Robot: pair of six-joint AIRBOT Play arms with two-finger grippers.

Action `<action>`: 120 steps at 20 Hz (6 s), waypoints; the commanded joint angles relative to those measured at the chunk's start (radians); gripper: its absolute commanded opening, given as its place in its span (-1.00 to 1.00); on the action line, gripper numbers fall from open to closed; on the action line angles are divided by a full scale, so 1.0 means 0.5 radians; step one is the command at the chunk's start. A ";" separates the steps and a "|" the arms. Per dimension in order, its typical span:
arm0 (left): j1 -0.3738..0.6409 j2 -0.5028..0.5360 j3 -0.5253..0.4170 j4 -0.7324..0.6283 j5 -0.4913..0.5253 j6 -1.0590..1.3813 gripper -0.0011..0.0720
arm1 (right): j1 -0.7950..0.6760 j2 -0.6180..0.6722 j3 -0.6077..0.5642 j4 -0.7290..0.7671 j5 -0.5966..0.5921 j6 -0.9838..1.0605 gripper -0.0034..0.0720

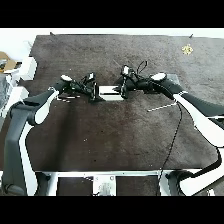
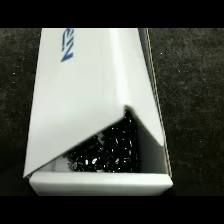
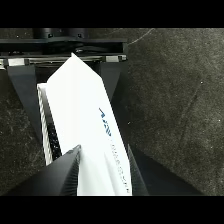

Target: Fold the box and place the chain.

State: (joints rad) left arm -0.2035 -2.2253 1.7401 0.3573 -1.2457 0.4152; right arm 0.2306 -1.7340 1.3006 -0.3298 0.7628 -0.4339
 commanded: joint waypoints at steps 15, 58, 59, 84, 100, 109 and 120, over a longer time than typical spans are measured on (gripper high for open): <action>0.000 0.000 0.000 0.003 -0.005 0.003 -0.18 | -0.002 -0.117 -0.006 -0.179 0.282 0.224 -0.38; 0.000 0.001 0.000 0.003 -0.005 0.002 -0.18 | -0.050 -0.144 0.004 -0.391 0.215 0.788 -0.90; 0.000 0.001 0.000 0.003 -0.005 0.002 -0.18 | -0.050 -0.144 0.004 -0.394 0.199 0.807 -0.90; 0.000 0.000 0.001 0.002 -0.004 0.007 -0.18 | -0.241 2.436 -1.749 -0.260 -1.369 1.260 -0.90; 0.339 0.496 0.301 -0.137 0.252 -0.893 -0.94 | -0.239 2.749 -2.257 -0.259 -1.505 1.260 -0.90; 0.784 0.818 0.195 1.163 1.392 -2.761 -0.95 | -0.239 2.749 -2.257 -0.259 -1.503 1.260 -0.90; 0.782 0.805 -0.686 1.411 2.180 -3.130 -0.95 | -0.239 2.749 -2.257 -0.259 -1.503 1.261 -0.90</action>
State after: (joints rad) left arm 0.1875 -1.8194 1.4750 1.0386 -0.2848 -1.1202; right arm 0.1108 -0.3599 0.1726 -0.4599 0.0109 0.1963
